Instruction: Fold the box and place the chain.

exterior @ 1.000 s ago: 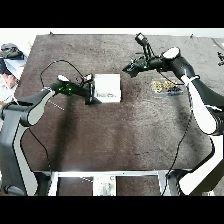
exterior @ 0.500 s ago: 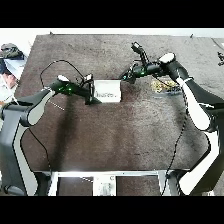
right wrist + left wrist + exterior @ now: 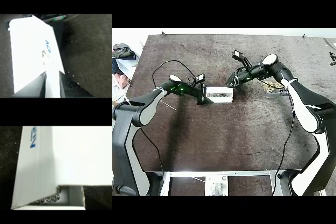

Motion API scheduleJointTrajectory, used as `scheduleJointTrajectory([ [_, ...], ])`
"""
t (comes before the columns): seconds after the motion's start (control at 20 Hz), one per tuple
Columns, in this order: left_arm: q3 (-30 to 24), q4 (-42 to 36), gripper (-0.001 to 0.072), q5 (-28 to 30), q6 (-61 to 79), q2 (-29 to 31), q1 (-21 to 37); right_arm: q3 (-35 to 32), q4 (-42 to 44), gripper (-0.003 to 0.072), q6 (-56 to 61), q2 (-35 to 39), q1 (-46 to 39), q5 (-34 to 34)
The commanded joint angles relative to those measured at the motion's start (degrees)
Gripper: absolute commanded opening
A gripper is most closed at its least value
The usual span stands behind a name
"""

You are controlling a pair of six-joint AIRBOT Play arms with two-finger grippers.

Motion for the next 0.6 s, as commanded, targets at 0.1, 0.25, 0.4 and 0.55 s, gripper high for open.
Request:
scheduleJointTrajectory([
  [0.1,0.02,0.0,0.0529,0.02,0.0,-0.02,0.04,0.04,-2.29,0.0378,-2.03,-0.04,2.89,-3.37],
  [0.25,0.02,0.0,0.0529,0.02,0.0,-0.02,0.04,0.04,-1.99,0.038,-2.01,-0.02,3.04,-3.28],
  [0.4,0.02,0.0,0.0529,0.02,0.0,-0.02,0.04,0.04,0.15,0.038,-2.03,-0.02,3.04,-3.21],
  [0.55,0.02,0.0,0.0529,0.02,0.0,-0.02,0.04,0.04,0.55,0.038,-2.01,-0.02,3.06,-2.75],
])
